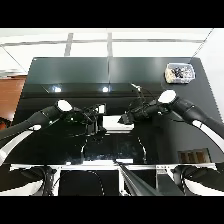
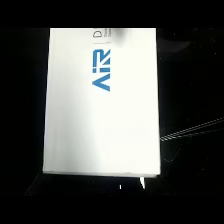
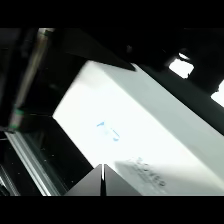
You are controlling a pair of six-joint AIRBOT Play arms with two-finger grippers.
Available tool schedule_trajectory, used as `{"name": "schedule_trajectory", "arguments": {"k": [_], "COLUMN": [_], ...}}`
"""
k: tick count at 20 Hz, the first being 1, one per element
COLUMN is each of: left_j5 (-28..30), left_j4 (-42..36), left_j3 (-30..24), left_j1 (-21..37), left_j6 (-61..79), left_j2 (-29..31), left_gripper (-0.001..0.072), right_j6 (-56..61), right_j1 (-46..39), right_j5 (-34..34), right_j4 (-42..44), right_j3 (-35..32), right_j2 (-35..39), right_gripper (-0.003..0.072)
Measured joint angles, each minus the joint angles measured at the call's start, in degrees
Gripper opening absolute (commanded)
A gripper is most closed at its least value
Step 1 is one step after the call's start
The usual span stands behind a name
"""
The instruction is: Fold the box and place the chain.
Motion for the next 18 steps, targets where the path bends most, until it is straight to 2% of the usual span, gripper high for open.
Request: {"name": "schedule_trajectory", "arguments": {"k": [8,10,14,16,18], "left_j5": [-0.04,-0.07,-0.28,-0.92,-2.95], "left_j4": [0.0,-0.07,0.26,1.86,5.9], "left_j3": [0.0,0.0,0.28,0.96,1.88], "left_j1": [0.0,0.0,0.0,0.0,0.0], "left_j6": [-0.02,-0.04,-1.99,-5.01,-8.76], "left_j2": [0.0,0.0,0.35,1.38,3.19], "left_gripper": [0.044,0.0439,0.0451,0.0716,0.0716], "right_j6": [3.28,3.02,2.01,1.86,2.43], "right_j1": [-0.61,-2.25,-9.31,-14.62,-19.91], "right_j5": [-2.1,-0.11,6.38,9.35,12.46], "right_j4": [-1.64,-3.85,-3.06,-4.07,-6.51], "right_j3": [-1.4,-0.35,2.4,3.06,3.39], "right_j2": [-1.33,0.68,8.61,13.73,18.21], "right_gripper": [0.0016,0.0015,0.0016,0.0016,0.0016]}}
